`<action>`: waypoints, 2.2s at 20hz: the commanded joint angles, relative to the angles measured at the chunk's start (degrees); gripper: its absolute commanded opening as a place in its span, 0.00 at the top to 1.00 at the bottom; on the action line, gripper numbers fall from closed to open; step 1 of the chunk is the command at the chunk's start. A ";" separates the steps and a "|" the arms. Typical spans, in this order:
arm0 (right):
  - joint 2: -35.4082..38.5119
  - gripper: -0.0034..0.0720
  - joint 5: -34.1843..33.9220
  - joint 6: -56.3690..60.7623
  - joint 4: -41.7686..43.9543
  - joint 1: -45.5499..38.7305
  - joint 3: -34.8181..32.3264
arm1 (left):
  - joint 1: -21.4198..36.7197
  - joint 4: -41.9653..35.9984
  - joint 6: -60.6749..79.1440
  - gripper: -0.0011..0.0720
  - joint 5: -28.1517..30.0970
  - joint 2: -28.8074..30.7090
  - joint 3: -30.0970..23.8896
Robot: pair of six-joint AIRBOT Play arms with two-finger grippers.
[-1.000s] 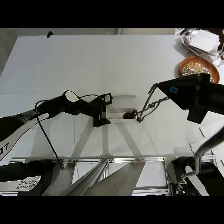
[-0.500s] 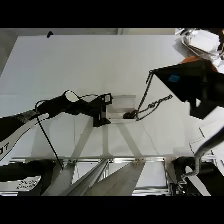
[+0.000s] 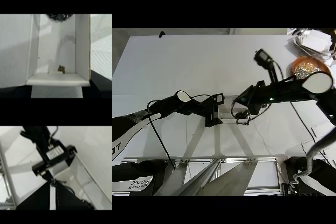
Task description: Fold the box and place the chain.
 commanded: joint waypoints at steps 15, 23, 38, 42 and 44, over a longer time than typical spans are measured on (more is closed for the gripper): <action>-14.47 0.68 1.20 6.14 -5.31 1.27 -4.28 | 0.00 0.00 0.02 0.39 0.00 -0.02 -0.02; -4.87 0.68 8.55 21.53 -33.22 -12.96 2.84 | 0.00 0.00 0.00 0.39 0.00 -0.02 -0.02; -21.84 0.55 0.46 25.42 -39.10 -15.50 2.80 | 0.00 0.00 0.02 0.39 0.00 -0.02 -0.02; -23.63 0.56 -0.74 26.64 -39.01 -15.50 2.80 | 0.00 0.00 0.02 0.39 0.00 -0.02 -0.02; -23.96 0.56 -1.29 26.88 -38.14 -15.50 2.80 | 0.00 0.00 0.02 0.39 0.00 0.00 -0.02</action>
